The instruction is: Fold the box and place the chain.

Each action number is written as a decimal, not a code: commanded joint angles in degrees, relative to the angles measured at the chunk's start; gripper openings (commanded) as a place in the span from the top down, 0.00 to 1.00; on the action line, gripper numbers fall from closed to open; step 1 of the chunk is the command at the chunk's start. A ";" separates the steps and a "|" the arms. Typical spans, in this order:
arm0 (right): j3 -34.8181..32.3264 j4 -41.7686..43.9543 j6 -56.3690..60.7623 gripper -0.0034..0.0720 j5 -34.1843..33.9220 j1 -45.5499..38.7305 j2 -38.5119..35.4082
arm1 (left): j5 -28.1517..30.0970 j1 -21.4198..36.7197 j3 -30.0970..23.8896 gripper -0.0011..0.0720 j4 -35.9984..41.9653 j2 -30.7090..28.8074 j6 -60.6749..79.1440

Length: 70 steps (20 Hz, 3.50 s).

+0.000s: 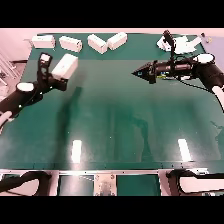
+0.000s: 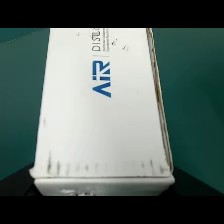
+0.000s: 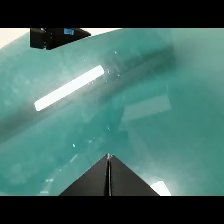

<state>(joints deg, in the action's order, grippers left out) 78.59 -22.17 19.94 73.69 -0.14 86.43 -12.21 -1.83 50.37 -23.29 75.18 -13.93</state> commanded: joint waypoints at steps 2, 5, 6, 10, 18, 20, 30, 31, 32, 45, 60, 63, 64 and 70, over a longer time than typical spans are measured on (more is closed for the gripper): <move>-0.02 2.12 1.53 0.94 0.07 0.57 -0.04 | 11.87 0.26 -8.98 0.96 -0.20 -3.69 -8.57; -0.02 2.16 2.12 0.94 0.04 1.16 -0.04 | 15.32 0.28 -12.46 0.96 -0.24 -3.26 -9.60; -0.02 2.16 2.14 0.94 0.04 1.33 -0.04 | 16.00 0.28 -12.94 0.96 -0.28 -2.71 -9.57; -0.02 2.21 2.12 0.94 -0.22 1.97 -0.04 | 14.45 0.26 -10.95 0.71 -1.11 2.05 -9.55; -0.02 2.21 2.16 0.94 -0.15 1.95 -0.04 | 14.25 0.26 -9.53 0.01 -2.40 3.32 -9.55; -0.02 2.25 2.19 0.88 -0.15 1.95 -0.04 | 13.81 0.26 -9.53 0.01 -3.58 1.95 -9.49; 0.00 1.68 6.91 0.94 -1.62 1.36 -7.17 | 2.10 0.28 -9.62 0.53 -6.67 -22.56 -8.13; -0.02 0.31 8.26 0.94 -2.62 1.07 -9.25 | -1.16 0.28 -9.62 0.92 -8.20 -25.29 -8.13; -0.02 -2.36 10.16 0.94 -3.98 0.87 -11.34 | -3.58 0.26 -9.62 0.96 -9.16 -27.52 -8.76; -45.86 -37.03 32.11 0.95 -47.95 0.68 -67.49 | -0.61 0.22 -29.33 0.97 -13.16 -52.65 -15.63; -75.71 -37.94 38.53 0.94 -58.23 0.66 -85.29 | 15.15 0.22 -42.05 0.96 -14.64 -52.61 -11.10; -75.73 -38.34 38.14 0.94 -58.18 0.76 -85.29 | 15.13 0.22 -42.05 0.96 -14.58 -52.61 -11.23; -75.73 -38.38 38.14 0.94 -58.25 0.63 -85.29 | 15.02 0.22 -42.05 0.96 -14.34 -52.61 -11.52; -75.73 -38.36 38.14 0.94 -58.25 0.72 -85.29 | 15.23 0.22 -42.03 0.96 -14.14 -52.61 -11.54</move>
<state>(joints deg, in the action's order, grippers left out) 2.90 -60.51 58.04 15.49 0.51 1.15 2.98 -1.61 8.36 -37.54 22.55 -25.47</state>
